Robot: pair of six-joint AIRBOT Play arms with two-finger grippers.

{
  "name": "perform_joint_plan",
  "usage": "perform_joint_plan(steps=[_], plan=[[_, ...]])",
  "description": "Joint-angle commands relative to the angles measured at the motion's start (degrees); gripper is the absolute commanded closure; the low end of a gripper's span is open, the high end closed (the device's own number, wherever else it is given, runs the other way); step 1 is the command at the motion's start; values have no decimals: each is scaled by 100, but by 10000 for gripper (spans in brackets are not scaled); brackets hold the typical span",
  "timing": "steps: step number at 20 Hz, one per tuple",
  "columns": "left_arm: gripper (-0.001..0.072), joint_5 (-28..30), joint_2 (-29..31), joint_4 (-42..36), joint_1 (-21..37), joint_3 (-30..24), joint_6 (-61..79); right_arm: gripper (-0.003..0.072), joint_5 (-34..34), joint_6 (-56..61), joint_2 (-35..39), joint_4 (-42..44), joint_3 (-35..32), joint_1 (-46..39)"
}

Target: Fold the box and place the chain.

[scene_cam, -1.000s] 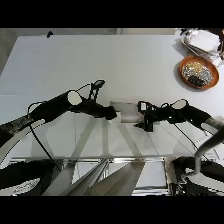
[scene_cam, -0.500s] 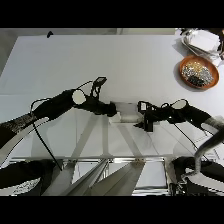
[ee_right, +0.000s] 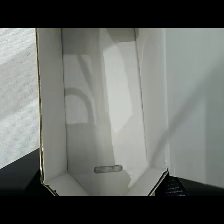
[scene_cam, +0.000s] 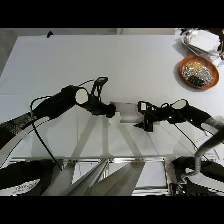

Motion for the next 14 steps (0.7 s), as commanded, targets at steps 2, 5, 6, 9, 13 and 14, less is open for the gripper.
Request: perform_joint_plan(steps=[2,5,6,9,13,14], plan=[[204,114,-133,131,-297,48,-505,390,0,2,4,2,0,-4],[216,269,-286,214,-330,146,-868,390,0,2,4,2,0,-4],[217,275,-339,286,-352,214,-951,390,0,2,4,2,0,-4],[236,289,-549,409,-496,404,-1117,390,-2,2,4,2,0,-4],[262,72,-887,603,-680,643,-1425,390,0,2,4,2,0,-4],[264,-37,-931,723,-691,691,-1613,390,-2,2,4,2,0,-4]])
